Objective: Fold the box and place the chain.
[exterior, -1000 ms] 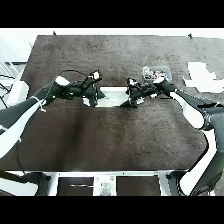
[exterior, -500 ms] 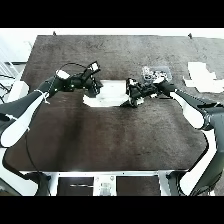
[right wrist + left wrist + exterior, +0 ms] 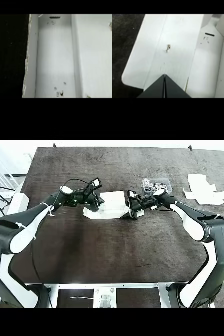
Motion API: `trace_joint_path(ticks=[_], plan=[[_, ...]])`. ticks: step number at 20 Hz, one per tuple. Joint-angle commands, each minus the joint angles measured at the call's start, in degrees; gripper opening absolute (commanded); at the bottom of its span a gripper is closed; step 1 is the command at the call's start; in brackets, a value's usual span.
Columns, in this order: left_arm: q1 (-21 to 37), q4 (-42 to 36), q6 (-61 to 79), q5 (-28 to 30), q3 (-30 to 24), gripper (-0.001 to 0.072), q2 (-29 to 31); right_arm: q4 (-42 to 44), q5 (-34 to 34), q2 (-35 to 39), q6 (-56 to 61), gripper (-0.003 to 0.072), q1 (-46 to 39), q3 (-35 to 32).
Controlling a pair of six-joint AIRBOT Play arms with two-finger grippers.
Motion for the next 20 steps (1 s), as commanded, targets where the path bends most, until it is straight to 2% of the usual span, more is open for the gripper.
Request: trace_joint_path(ticks=[1,8,11,12,13,14,17,20], plan=[[-0.5,0.0,0.6,-0.1,0.0,0.0019,-0.7,0.0,0.0,0.0,0.0,0.0587,0.1,0.0],[0.6,0.9,0.6,-0.3,1.1,0.0021,1.7,0.0,0.0,0.0,0.0,0.0587,0.1,0.0],[3.1,2.6,0.4,-6.4,1.1,0.0023,5.3,0.0,0.0,0.0,0.0,0.0587,0.1,0.0],[3.6,6.4,0.4,-10.5,1.3,0.0171,6.3,0.0,0.0,0.0,0.0,0.0587,0.1,0.0],[3.7,11.5,-1.7,-13.1,1.3,0.0434,7.3,0.0,0.0,0.0,0.0,0.0587,0.1,0.0],[3.7,16.7,-6.0,-14.7,1.3,0.0568,8.0,0.0,0.0,0.0,0.0,0.0587,0.1,0.0],[3.5,24.3,-10.6,-19.6,1.9,0.0566,8.2,0.0,0.0,0.0,0.0,0.0587,0.1,0.0],[1.6,29.5,-11.6,-19.5,1.9,0.0566,8.2,0.0,0.0,0.0,0.0,0.0587,0.1,0.0]])
